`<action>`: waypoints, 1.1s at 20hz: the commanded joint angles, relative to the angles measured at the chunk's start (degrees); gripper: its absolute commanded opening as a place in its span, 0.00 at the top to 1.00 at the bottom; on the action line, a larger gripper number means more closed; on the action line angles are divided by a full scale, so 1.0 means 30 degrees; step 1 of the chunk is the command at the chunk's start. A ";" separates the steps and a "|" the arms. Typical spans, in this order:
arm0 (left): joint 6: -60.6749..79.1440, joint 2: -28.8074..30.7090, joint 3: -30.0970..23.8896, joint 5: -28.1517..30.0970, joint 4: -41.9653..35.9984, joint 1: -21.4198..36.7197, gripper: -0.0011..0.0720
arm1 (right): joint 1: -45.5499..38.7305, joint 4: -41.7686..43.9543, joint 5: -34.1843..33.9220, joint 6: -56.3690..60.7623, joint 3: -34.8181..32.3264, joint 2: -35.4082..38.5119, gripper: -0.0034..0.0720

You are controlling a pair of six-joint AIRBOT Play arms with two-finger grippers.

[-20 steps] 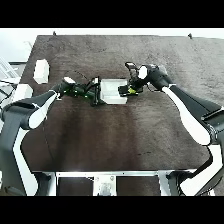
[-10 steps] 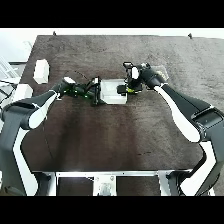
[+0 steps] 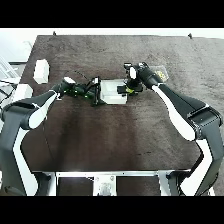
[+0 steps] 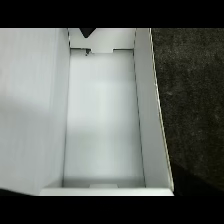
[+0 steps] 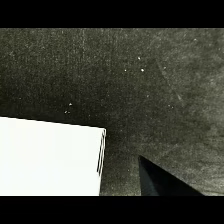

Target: Fold the box and place the chain.

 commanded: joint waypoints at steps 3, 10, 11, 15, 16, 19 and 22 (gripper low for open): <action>0.0000 -0.0015 0.0000 0.0022 0.0000 -0.0007 0.34 | 0.0233 -0.0051 -0.0087 0.0233 0.0036 -0.0138 0.49; 0.0000 -0.0015 0.0000 0.0022 0.0007 -0.0015 0.34 | 0.0386 0.0015 -0.0080 0.0233 0.0277 -0.0342 0.66; 0.0000 -0.0015 0.0000 0.0022 0.0000 -0.0007 0.34 | 0.0401 0.0138 -0.0073 0.0233 0.0270 -0.0364 0.67; 0.0000 -0.0015 0.0000 0.0022 0.0000 -0.0007 0.34 | 0.0401 0.0284 0.0459 0.0240 0.0270 -0.0401 0.80; 0.0000 -0.0015 0.0000 0.0022 0.0000 -0.0015 0.34 | 0.0401 0.0284 0.0503 0.0240 0.0270 -0.0401 0.80; 0.0007 -0.0015 0.0000 0.0022 0.0000 -0.0015 0.34 | 0.0408 0.0284 0.0503 0.0466 0.0270 -0.0437 0.90; 0.0007 -0.0015 0.0000 0.0022 0.0000 -0.0015 0.34 | 0.0401 0.0284 0.0444 0.0597 0.0306 -0.0437 0.70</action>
